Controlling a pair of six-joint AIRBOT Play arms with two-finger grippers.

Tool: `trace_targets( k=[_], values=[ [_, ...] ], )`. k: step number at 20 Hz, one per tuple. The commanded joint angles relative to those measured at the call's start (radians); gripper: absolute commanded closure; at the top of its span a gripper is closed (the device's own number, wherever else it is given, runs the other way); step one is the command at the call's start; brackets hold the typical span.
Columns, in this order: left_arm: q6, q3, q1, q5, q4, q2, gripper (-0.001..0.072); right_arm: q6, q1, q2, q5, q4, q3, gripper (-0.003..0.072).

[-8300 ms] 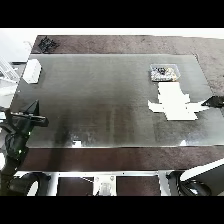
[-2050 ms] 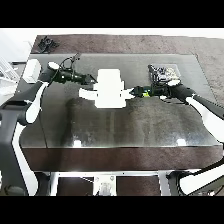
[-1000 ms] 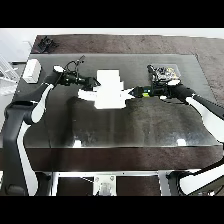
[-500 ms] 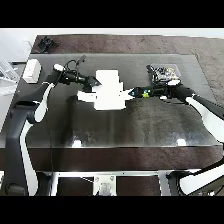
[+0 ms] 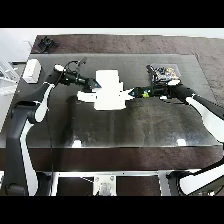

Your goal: Fold the box and place the chain.

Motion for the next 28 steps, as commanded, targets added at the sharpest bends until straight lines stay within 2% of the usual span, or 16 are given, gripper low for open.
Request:
trace_targets(
  k=[1,4,5,11,13,16,17,18,20,21,22,23,24,26,28],
  values=[
    [-0.003,0.001,0.001,-0.002,0.010,0.000,0.0362,-0.012,0.000,0.000,0.000,0.001,0.000,0.0681],
    [0.006,0.001,0.001,-0.001,0.008,0.000,0.0364,-0.012,0.000,0.000,0.000,0.001,0.000,0.0681],
    [0.008,0.001,0.001,-0.003,0.008,0.000,0.0488,-0.012,0.000,0.000,0.000,0.000,0.000,0.0681],
    [0.034,0.001,0.001,-0.011,-0.046,0.000,0.0492,-0.016,0.000,0.000,0.000,0.000,0.000,0.0681],
    [0.035,0.001,0.001,-0.010,-0.048,0.000,0.0540,-0.016,0.000,0.000,0.000,0.000,0.000,0.0680],
    [0.035,0.001,0.001,-0.017,-0.053,0.000,0.0541,-0.016,-0.001,0.000,0.000,0.000,0.000,0.0680],
    [0.036,0.001,0.001,-0.027,-0.052,0.000,0.0611,-0.016,-0.001,0.000,0.000,0.000,0.000,0.0680],
    [0.046,0.001,0.001,-0.033,-0.052,0.000,0.0641,-0.016,-0.001,0.000,-0.002,0.000,0.000,0.0680],
    [0.075,0.001,0.001,-0.034,-0.053,0.000,0.0688,-0.016,-0.003,0.000,-0.010,0.001,0.000,0.0680],
    [0.116,0.001,0.001,-0.034,-0.056,0.000,0.0689,-0.016,-0.008,0.000,-0.012,0.001,0.000,0.0679],
    [0.153,0.001,0.001,-0.038,-0.067,0.000,0.0690,-0.016,-0.016,0.000,-0.018,0.005,0.000,0.0649],
    [0.204,0.001,0.001,-0.033,-0.074,0.000,0.0691,-0.016,-0.027,0.000,-0.027,0.008,0.002,0.0527],
    [0.262,0.001,0.001,-0.038,-0.082,0.000,0.0691,-0.018,-0.043,0.000,-0.035,0.015,0.007,0.0477],
    [0.397,0.001,0.001,-0.074,-0.122,0.002,0.0694,-0.080,-0.087,0.000,-0.037,0.074,0.021,0.0476],
    [0.517,0.001,0.001,-0.093,-0.151,0.002,0.0696,-0.156,-0.135,0.000,-0.037,0.208,0.024,0.0477]
  ],
)
